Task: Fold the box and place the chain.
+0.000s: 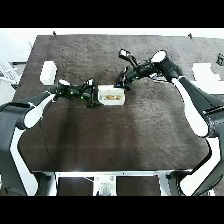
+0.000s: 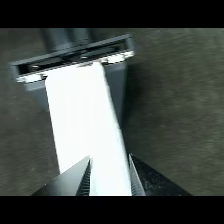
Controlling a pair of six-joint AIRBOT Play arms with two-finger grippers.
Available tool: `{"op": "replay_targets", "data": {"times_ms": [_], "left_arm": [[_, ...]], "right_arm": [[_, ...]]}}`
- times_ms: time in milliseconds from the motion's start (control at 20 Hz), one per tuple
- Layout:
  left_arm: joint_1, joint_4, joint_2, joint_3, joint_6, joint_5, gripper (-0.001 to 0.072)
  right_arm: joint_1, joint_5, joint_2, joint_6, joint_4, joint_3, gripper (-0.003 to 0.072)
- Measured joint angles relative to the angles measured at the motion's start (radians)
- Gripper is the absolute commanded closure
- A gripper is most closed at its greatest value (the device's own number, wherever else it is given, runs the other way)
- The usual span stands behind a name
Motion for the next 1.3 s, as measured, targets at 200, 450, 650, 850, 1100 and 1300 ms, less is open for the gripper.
{"op": "replay_targets", "data": {"times_ms": [200, 450, 650, 850, 1100, 1300], "left_arm": [[0.0, 0.0, 0.0, 0.0, 0.0, 0.0, 0.0402], [0.0, 0.0, 0.0, 0.0, 0.0, 0.0, 0.0402], [0.0, 0.0, 0.0, 0.0, 0.0, 0.0, 0.0402], [0.0, 0.0, 0.0, 0.0, 0.0, 0.0, 0.0402], [0.0, 0.0, 0.0, 0.0, 0.0, 0.0, 0.0402], [0.0, 0.0, 0.0, 0.0, 0.0, 0.0, 0.0402]], "right_arm": [[0.0, 0.047, -0.003, 0.006, 0.003, -0.002, 0.0385], [0.0, 0.063, -0.003, 0.007, 0.022, -0.031, 0.0424], [0.0, 0.049, -0.003, 0.004, 0.048, -0.046, 0.042], [0.0, 0.028, -0.007, 0.002, 0.063, -0.052, 0.0384], [0.002, -0.003, -0.011, -0.032, 0.068, -0.084, 0.0415], [0.002, -0.021, -0.011, -0.053, 0.069, -0.093, 0.0428]]}}
